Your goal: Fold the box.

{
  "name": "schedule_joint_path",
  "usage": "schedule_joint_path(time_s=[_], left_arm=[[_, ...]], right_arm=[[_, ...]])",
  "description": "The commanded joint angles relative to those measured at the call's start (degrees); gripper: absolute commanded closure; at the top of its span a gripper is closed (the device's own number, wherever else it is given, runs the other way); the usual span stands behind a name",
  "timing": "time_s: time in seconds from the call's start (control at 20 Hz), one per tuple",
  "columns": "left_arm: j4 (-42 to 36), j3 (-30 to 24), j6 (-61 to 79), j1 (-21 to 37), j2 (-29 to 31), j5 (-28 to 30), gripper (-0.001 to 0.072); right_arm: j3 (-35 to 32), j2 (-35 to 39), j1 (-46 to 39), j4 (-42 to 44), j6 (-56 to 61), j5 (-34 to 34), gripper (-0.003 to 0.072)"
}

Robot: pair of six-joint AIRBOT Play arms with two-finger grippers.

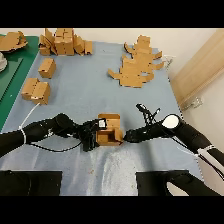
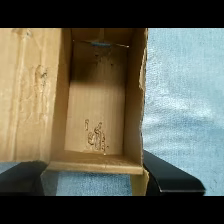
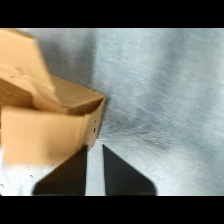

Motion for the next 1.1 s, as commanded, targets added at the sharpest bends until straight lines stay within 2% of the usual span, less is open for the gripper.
schedule_joint_path(time_s=[0.0,0.3,0.35,0.4,0.6,0.75,0.85,1.05], left_arm=[[0.0,0.1,0.0,0.0,0.0,0.0,0.0295],[0.0,0.1,0.0,0.0,0.0,0.0,0.0294],[0.0,0.1,0.0,0.0,0.0,0.0,0.0294],[0.0,0.1,0.0,0.0,0.0,0.0,0.0295],[0.0,0.1,0.0,0.0,0.0,0.0,0.0295],[0.0,0.1,0.0,0.0,0.0,0.0,0.0294],[0.0,0.1,0.0,0.0,0.0,0.0,0.0295],[0.0,0.1,0.0,0.0,0.0,0.0,0.0295]], right_arm=[[0.1,1.6,0.2,1.7,-0.5,0.1,0.0516],[0.7,1.6,0.2,5.1,-2.9,0.2,0.0514],[0.7,1.6,0.2,5.1,-2.8,0.2,0.0407],[0.7,1.6,0.2,5.1,-2.7,-0.1,0.0344],[0.6,-0.7,1.3,3.8,-2.7,-3.5,0.0345],[0.7,-3.2,5.8,3.7,-0.7,-6.5,0.0344],[1.7,-4.3,9.4,-1.6,6.4,-6.5,0.0345],[6.2,-4.5,17.8,-22.7,28.6,-7.0,0.0345]])
